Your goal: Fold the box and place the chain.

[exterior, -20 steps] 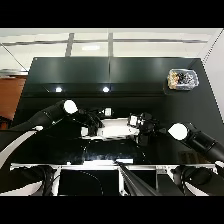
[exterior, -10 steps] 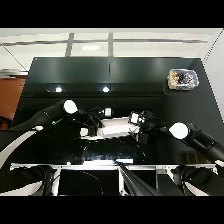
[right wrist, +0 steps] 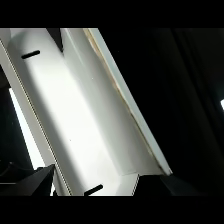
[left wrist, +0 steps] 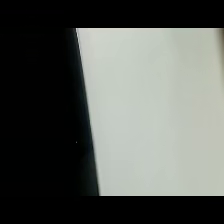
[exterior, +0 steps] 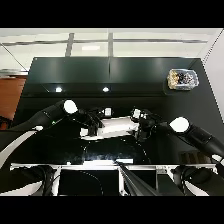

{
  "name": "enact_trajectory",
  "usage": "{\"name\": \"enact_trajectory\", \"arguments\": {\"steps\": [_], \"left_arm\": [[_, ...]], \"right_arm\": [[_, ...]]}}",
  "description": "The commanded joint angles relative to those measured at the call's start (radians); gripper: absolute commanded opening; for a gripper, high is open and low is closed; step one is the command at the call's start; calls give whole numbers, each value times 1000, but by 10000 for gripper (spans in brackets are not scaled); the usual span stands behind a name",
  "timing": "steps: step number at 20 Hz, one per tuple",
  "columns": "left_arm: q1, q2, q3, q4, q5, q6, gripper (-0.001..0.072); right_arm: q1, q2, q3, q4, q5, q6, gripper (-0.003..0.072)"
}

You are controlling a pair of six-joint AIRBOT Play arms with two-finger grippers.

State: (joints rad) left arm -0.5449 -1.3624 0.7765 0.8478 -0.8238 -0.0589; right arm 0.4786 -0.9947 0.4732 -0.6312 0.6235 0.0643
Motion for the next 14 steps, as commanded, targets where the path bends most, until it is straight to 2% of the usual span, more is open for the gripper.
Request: {"name": "enact_trajectory", "arguments": {"steps": [1,5,9,14], "left_arm": [[0,1,1,0,0,0,26],[0,1,1,0,0,0,26],[-1,1,1,-1,-1,0,27],[0,1,1,0,-26,-1,26]], "right_arm": [[-7,-18,0,72,6,-75,709],[-6,-27,-3,77,130,-88,708],[-6,-45,-29,30,131,-116,708],[-6,-92,-32,40,113,-220,708]]}}
